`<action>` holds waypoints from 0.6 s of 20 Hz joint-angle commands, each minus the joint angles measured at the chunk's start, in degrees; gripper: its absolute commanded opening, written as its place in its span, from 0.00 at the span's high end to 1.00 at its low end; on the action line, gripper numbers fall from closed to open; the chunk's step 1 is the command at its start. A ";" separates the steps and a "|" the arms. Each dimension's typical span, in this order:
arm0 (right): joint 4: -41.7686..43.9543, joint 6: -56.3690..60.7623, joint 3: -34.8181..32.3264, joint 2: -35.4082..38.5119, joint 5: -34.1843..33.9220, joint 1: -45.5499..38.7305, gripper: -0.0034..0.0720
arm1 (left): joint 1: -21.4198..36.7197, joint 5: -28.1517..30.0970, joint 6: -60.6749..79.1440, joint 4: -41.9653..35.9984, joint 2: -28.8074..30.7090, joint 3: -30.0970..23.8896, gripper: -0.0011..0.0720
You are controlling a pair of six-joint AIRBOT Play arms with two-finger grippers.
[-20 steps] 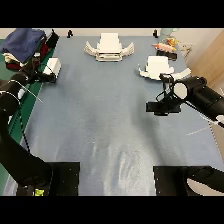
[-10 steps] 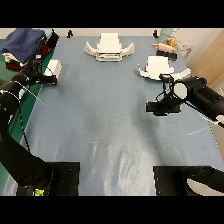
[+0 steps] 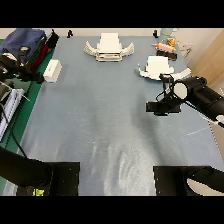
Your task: Fold the box.
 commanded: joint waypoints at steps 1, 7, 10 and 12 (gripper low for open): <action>0.02 0.02 0.04 -0.02 0.00 0.04 0.95 | 0.46 -13.09 -7.50 1.38 7.54 0.07 0.93; 0.02 0.02 0.04 -0.02 0.00 0.04 0.95 | -8.33 -26.34 -10.23 -3.80 15.85 -0.39 0.97; 0.02 0.02 0.04 -0.02 0.00 0.04 0.95 | -17.53 -25.51 -14.27 -3.80 18.38 -2.84 0.97; 0.02 0.00 0.04 -0.02 0.00 0.04 0.95 | -24.15 -22.95 -16.87 -3.78 19.85 -6.36 0.97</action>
